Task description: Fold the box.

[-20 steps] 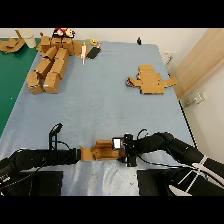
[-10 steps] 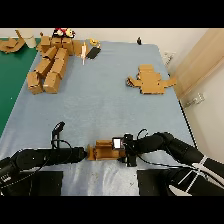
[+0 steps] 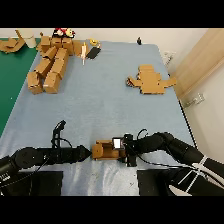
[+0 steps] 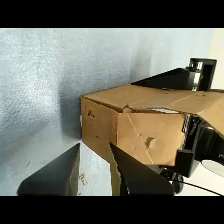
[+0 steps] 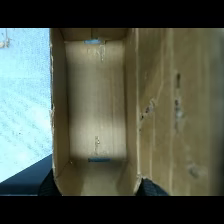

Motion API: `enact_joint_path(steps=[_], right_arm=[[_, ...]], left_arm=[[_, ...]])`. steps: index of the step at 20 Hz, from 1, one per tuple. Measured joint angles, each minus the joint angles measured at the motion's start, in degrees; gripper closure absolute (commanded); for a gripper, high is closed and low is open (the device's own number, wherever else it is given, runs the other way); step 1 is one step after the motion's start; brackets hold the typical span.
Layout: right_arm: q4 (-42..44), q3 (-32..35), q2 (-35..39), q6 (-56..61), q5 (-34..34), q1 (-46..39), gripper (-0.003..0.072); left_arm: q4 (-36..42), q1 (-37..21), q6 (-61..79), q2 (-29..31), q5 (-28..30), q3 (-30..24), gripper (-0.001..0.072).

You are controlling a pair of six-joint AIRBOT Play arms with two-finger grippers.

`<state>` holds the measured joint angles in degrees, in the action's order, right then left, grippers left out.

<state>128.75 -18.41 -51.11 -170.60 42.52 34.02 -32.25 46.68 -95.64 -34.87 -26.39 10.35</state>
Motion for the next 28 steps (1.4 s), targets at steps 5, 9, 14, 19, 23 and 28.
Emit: enact_joint_path(steps=[5, 9, 14, 19, 23, 28], right_arm=[[0.0, 0.0, 0.0, 0.0, 0.0, 0.0, 0.0193], [0.0, 0.0, 0.0, 0.0, 0.0, 0.0, 0.0193], [0.0, 0.0, 0.0, 0.0, 0.0, 0.0, 0.0193], [0.0, 0.0, 0.0, 0.0, -0.02, 0.0, 0.0193], [0.0, 0.0, 0.0, 0.0, 0.0, 0.0, 0.0193], [0.0, 0.0, 0.0, 0.0, 0.0, 0.0, 0.0193]], left_arm=[[0.55, 0.0, -0.15, -0.04, -0.02, 0.13, 0.0429], [1.22, 0.0, -0.02, -0.15, 2.19, 0.17, 0.0429], [3.04, 0.0, 3.23, -0.22, 0.98, 0.31, 0.0433], [13.88, 0.0, 15.93, -0.17, -0.57, 0.31, 0.043], [19.56, 0.0, 22.45, -1.31, -1.42, 0.33, 0.0284], [20.46, 0.09, 24.17, -6.19, -1.6, 2.43, 0.0283]])
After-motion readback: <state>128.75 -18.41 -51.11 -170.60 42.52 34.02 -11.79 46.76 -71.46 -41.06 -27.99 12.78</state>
